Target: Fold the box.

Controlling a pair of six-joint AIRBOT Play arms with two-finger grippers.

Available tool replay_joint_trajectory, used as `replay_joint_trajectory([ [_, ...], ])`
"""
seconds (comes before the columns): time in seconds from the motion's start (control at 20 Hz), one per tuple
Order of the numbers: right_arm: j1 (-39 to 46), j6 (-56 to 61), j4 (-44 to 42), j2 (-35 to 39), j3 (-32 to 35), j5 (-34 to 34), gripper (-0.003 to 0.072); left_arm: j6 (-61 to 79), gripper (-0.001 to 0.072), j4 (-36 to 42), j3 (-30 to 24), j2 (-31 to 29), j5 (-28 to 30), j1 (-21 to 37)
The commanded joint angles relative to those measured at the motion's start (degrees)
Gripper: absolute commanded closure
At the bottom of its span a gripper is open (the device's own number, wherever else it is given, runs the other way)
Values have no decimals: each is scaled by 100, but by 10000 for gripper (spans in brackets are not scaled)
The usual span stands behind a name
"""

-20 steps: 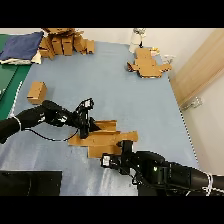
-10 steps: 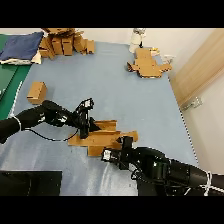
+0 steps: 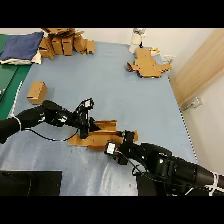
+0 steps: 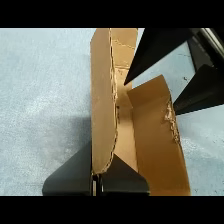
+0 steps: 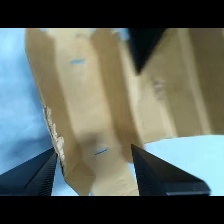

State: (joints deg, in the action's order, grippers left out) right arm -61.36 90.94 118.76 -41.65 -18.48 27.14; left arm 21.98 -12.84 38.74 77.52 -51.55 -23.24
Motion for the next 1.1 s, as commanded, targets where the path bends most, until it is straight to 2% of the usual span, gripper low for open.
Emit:
replay_joint_trajectory([
  [0.0,284,-98,-72,87,0,-238,-34,2,697,-2,7,-2,-2,2],
  [0.2,393,-98,-70,39,0,-264,-34,0,697,-2,7,-2,-2,2],
  [0.45,883,-468,-444,4,0,-748,-34,2,697,-2,7,-2,-2,0],
  [0.55,1106,-1464,-1403,2,0,-844,-34,0,697,-2,7,-2,-2,2],
  [0.8,1891,-5021,-4824,-37,0,-688,-34,0,697,-2,7,-2,-2,0],
  [1.05,2841,-8214,-7501,-271,-39,168,-34,2,697,-4,7,-2,-2,2],
])
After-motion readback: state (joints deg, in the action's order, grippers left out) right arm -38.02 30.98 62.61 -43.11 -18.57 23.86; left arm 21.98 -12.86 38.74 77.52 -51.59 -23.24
